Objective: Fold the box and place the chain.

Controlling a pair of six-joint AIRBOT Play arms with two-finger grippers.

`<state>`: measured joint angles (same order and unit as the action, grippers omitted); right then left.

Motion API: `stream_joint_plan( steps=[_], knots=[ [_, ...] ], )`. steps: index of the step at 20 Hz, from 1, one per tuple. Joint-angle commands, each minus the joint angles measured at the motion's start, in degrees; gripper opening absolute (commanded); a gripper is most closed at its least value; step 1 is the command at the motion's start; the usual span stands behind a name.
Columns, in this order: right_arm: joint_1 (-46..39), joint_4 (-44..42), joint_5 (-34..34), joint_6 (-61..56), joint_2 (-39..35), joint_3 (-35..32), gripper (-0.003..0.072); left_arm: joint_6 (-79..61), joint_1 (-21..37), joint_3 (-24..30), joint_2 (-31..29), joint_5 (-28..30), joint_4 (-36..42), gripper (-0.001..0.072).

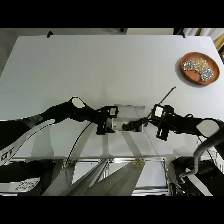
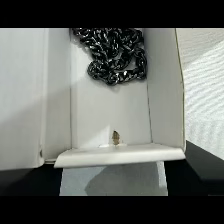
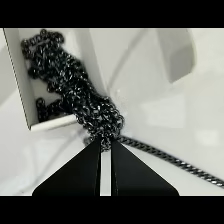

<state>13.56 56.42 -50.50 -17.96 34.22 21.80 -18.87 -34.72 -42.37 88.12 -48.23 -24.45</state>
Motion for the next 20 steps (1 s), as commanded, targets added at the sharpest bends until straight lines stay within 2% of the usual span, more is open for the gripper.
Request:
stream_joint_plan(
  steps=[1, 5, 8, 13, 16, 20],
  knots=[
    [0.0, 0.66, -4.55, -7.48, -10.97, 2.78, 0.0016, -0.02, 0.0, 0.02, 0.0, 0.0, 0.0, 0.0253],
    [0.0, -0.04, -4.31, -9.22, -18.71, 8.09, 0.0016, -0.02, 0.0, 0.02, 0.0, 0.0, 0.0, 0.0253],
    [0.0, -4.79, -3.8, -8.98, -18.71, 10.82, 0.0016, -0.02, 0.0, 0.02, 0.0, 0.0, -0.02, 0.0253],
    [0.02, -13.07, -2.12, -8.15, -18.58, 10.93, 0.0016, -0.02, 0.0, 0.02, 0.0, 0.0, -0.02, 0.0253],
    [0.07, -19.17, -1.77, -5.68, -16.81, 10.93, 0.0016, -0.02, 0.0, 0.02, 0.0, 0.0, 0.0, 0.0253],
    [0.07, -21.33, -3.52, -5.51, -8.07, 10.93, 0.0017, -0.02, 0.0, 0.02, 0.0, 0.0, 0.0, 0.0253]
  ],
)
